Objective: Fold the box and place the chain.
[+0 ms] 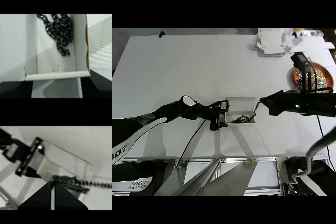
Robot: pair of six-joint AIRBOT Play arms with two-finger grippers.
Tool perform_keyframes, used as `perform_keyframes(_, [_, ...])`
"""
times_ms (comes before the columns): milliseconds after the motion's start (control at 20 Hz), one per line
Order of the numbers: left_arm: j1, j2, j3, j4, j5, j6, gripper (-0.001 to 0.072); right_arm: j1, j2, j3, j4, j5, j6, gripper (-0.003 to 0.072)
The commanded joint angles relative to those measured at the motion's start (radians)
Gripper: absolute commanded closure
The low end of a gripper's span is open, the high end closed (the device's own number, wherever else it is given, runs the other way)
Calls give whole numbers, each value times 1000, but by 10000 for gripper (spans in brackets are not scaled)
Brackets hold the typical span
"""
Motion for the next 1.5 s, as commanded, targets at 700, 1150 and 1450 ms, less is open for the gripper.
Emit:
perform_keyframes(700, [0,1,0,0,-3,0,559,282,-81,-120,-108,-271,131,669])
perform_keyframes(1150, [0,1,0,0,-3,0,559,282,-294,-199,-100,-337,97,459])
perform_keyframes(1450, [0,1,0,0,-3,0,559,282,-260,-115,-165,-275,98,457])
